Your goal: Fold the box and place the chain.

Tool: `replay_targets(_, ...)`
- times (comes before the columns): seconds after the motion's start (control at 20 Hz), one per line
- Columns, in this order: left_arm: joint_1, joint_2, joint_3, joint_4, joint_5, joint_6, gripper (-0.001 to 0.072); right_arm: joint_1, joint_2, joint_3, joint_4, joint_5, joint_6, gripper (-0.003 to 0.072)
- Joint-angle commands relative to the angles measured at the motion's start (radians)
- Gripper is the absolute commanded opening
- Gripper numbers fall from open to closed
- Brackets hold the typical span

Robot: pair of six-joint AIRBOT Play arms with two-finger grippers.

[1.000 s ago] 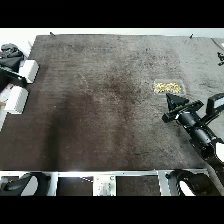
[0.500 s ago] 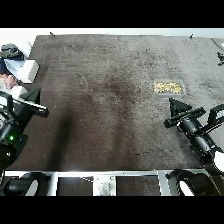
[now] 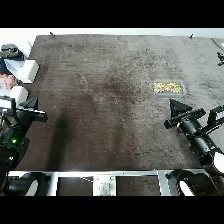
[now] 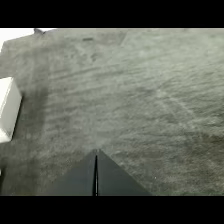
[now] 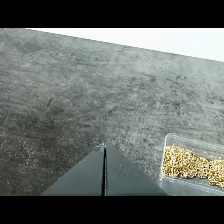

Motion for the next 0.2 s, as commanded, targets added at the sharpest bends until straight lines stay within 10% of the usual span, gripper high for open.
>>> replay_targets(0.0, -0.001, 0.002, -0.002, -0.004, 0.023, 0.001, 0.0012, 0.001, 0.001, 0.0, 0.0, 0.0, 0.0, -0.0016)
replay_targets(0.15, -0.001, 0.002, -0.002, -0.004, 0.024, 0.001, 0.0012, 0.001, 0.001, 0.0, 0.0, 0.0, 0.0, -0.0016)
